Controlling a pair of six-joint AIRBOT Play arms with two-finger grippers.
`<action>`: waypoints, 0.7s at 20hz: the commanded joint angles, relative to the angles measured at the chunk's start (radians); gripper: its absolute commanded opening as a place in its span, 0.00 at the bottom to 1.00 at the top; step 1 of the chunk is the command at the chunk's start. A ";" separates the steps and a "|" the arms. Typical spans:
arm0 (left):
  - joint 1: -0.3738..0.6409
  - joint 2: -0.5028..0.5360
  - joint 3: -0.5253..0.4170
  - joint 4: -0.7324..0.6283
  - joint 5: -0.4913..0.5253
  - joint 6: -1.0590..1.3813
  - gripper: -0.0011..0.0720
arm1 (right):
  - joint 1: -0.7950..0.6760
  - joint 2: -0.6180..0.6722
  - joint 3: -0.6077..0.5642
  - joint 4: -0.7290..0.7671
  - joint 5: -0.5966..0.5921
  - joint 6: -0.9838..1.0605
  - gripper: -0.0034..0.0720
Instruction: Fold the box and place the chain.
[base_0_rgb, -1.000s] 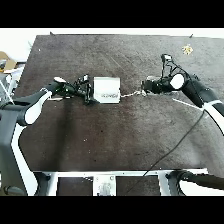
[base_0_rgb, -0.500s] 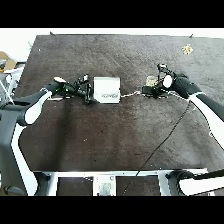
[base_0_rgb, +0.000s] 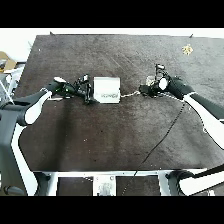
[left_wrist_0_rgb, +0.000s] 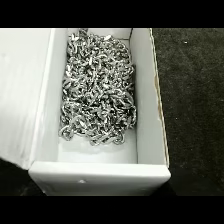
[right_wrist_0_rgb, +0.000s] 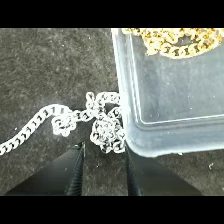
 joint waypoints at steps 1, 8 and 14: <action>0.000 0.000 0.000 0.000 0.000 0.000 0.24 | 0.001 -0.025 0.001 -0.018 -0.021 0.021 0.43; 0.000 0.000 0.000 0.000 0.000 0.000 0.24 | 0.017 0.002 0.001 -0.014 -0.016 0.013 0.05; 0.000 0.000 0.000 0.000 0.000 0.000 0.24 | 0.099 0.262 0.001 -0.036 -0.030 -0.016 0.05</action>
